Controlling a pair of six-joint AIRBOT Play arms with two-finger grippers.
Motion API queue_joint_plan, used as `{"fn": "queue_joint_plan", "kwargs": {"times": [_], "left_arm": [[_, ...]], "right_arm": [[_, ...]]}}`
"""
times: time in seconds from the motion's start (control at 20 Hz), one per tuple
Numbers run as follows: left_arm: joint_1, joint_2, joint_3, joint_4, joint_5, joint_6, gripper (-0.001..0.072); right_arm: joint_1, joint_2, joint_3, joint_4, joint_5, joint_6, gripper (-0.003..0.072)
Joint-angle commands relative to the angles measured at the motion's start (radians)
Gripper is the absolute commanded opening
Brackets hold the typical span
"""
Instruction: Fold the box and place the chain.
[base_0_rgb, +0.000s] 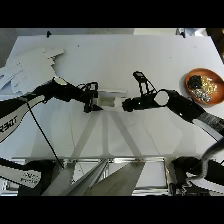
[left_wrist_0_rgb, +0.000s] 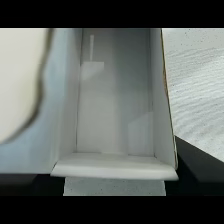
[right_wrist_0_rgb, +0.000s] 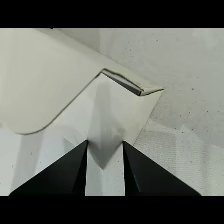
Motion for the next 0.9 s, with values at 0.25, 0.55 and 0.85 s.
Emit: {"fn": "queue_joint_plan", "kwargs": {"times": [0.25, 0.55, 0.85], "left_arm": [[0.000, 0.000, 0.001, 0.001, 0.001, 0.001, 0.0336], [0.000, 0.000, 0.001, 0.000, 0.001, 0.001, 0.0336], [0.000, 0.000, 0.001, 0.000, -0.001, 0.001, 0.0336]], "right_arm": [[0.001, -0.001, 0.001, -0.018, -0.022, 0.100, 0.0015], [0.001, -0.001, 0.001, -0.048, -0.056, 0.174, 0.0315], [0.002, -0.001, 0.001, -0.126, -0.074, 0.285, 0.0132]]}}
